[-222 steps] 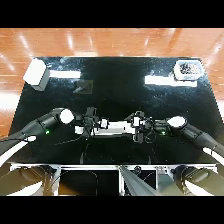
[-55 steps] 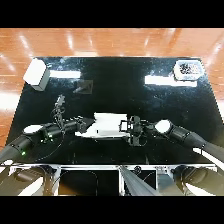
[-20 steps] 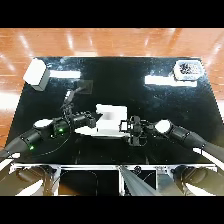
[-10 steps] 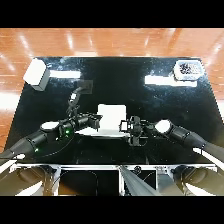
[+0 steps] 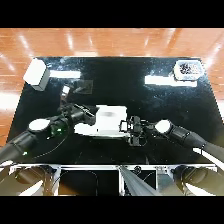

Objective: Fold the box and place the chain.

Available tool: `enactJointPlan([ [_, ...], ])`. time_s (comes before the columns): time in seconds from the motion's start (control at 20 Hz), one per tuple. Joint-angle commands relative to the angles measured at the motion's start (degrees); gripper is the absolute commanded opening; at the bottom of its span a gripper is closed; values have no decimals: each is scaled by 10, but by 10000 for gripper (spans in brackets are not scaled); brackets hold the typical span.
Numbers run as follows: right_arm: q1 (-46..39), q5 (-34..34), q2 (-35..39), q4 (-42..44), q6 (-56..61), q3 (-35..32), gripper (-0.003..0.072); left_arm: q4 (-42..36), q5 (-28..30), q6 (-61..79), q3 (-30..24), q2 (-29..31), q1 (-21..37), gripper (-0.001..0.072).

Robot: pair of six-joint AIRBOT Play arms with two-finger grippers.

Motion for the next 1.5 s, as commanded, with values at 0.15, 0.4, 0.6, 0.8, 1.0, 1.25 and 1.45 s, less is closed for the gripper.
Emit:
enactJointPlan([
  [0.15, 0, 0, 0, 0, 0, 0, 530, 261, -140, -131, 2, 137, 182, 20],
  [0.4, 0, 0, 0, 0, 0, 0, 530, 339, -350, -187, 7, 170, 406, 23],
  [0.6, 0, 0, 0, 0, 0, 0, 530, 383, -492, -75, 10, 163, 411, 31],
  [0.8, 0, 0, 0, 0, 0, 0, 530, 384, -376, 133, 10, 154, 360, 640],
  [1.0, 0, 0, 0, 0, 0, 0, 530, 388, -280, 247, 14, 102, 257, 640],
  [1.25, 0, 0, 0, 0, 0, 0, 530, 388, -262, 241, 15, 62, 184, 633],
  [1.45, 0, 0, 0, 0, 0, 0, 530, 387, -264, 283, 16, 30, 167, 548],
])
